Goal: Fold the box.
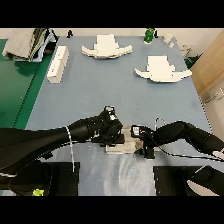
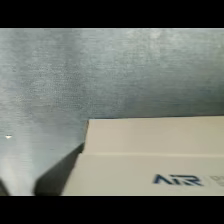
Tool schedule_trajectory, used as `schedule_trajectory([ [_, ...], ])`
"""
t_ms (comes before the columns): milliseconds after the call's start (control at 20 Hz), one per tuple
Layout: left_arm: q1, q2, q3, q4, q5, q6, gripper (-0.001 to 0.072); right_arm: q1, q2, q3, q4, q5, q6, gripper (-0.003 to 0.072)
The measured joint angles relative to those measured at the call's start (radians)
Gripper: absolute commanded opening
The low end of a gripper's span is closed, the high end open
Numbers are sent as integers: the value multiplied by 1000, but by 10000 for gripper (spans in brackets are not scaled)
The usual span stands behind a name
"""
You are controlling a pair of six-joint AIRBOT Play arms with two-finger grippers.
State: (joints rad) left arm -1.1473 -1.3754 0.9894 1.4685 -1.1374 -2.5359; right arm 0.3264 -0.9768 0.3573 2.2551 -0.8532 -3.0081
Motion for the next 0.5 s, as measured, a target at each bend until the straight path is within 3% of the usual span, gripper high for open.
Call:
schedule_trajectory([
  [50,1,-2,2,3,-2,-4,15,0,0,0,0,0,0,509],
  [400,0,-8,8,2,0,-21,23,0,0,0,0,0,0,509],
  [500,0,-8,8,-2,18,-22,504,0,0,0,0,0,0,509],
])
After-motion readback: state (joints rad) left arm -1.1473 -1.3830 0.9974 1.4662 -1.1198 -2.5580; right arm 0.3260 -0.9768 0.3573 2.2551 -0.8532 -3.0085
